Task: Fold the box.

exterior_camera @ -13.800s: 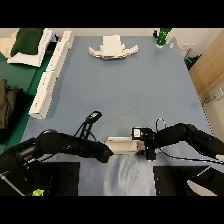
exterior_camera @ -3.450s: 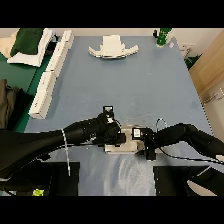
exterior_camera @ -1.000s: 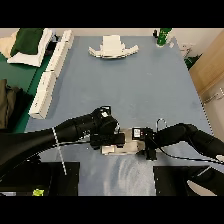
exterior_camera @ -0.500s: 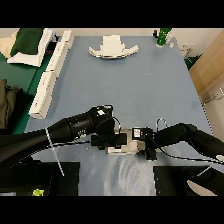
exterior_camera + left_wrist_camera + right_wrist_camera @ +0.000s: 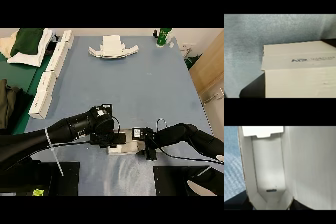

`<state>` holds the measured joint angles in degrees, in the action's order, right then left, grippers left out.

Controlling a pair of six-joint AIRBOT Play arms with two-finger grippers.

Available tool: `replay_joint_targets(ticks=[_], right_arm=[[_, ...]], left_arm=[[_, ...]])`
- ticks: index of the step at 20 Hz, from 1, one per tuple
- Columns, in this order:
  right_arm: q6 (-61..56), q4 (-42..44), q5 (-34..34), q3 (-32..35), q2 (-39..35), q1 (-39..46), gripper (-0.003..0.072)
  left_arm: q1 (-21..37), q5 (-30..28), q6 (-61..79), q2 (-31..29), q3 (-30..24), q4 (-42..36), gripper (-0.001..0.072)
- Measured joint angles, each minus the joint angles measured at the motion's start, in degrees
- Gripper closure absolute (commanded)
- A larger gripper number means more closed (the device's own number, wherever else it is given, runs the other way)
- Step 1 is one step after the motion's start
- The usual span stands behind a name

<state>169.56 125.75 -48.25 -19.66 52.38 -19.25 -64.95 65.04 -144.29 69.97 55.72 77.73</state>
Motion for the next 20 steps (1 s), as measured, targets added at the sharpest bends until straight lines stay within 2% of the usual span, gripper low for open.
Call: replay_joint_targets(ticks=[10, 14, 18, 19, 20], right_arm=[[0.00, 0.02, 0.00, 0.00, 0.00, -0.02, 0.0172], [0.00, 0.02, 0.00, 0.00, 0.00, -0.02, 0.0172], [0.00, 0.02, 0.00, 0.00, 0.00, -0.02, 0.0172], [0.00, 0.02, 0.00, 0.00, 0.00, -0.02, 0.0172], [-0.02, 0.02, 0.00, 0.00, 0.00, -0.02, 0.0172]], left_arm=[[0.00, -0.22, -0.11, -0.09, -1.11, 0.59, 0.0564], [0.00, 3.85, -0.15, 0.02, 0.39, 1.88, 0.0561], [0.00, 5.38, -0.44, -0.04, 1.38, 2.97, 0.0560], [0.00, 5.25, -0.57, -0.04, 1.44, 3.02, 0.0479], [0.00, 5.16, -0.57, -0.04, 1.51, 3.10, 0.0293]])
